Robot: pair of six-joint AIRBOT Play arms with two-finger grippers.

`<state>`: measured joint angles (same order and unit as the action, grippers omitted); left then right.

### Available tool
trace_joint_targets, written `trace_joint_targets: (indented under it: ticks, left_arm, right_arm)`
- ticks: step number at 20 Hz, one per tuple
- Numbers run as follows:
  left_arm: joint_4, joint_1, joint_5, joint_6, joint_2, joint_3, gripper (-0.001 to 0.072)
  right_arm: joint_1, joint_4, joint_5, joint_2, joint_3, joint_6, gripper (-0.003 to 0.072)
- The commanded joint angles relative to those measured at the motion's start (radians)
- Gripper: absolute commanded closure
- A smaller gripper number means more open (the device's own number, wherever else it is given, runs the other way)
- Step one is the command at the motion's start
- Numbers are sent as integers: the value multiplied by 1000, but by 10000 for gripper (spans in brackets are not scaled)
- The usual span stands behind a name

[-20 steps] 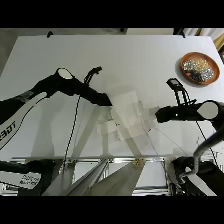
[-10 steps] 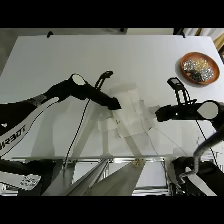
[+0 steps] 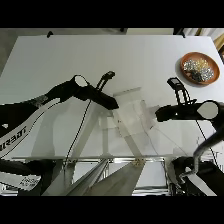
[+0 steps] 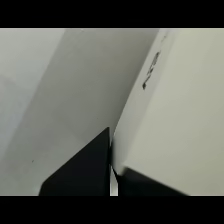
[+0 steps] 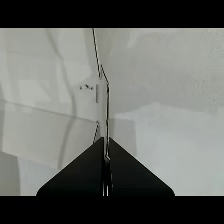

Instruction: Fold the box and place the chain.

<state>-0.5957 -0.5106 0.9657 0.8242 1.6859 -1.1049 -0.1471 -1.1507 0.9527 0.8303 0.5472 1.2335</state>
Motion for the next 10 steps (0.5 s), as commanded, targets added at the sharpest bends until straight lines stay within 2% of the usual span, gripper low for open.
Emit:
trace_joint_targets:
  ticks: [1, 6, 7, 9, 10]
  left_arm:
    - [-27, 0, -10, -46, 0, 0, 700]
    - [-26, 0, 56, -249, -29, 0, 702]
    - [-26, 0, 74, -305, -46, 0, 703]
    - [-26, 0, 78, -359, -84, 0, 703]
    - [-26, 0, 79, -385, -103, 0, 703]
  right_arm:
    - [-1, 0, 13, -1, 0, 0, 670]
    - [0, 35, 89, -1, 8, 1, 666]
    - [0, 42, 112, -1, 18, 0, 622]
    - [0, 54, 167, -1, 54, 1, 419]
    - [0, 57, 201, -3, 77, 1, 370]
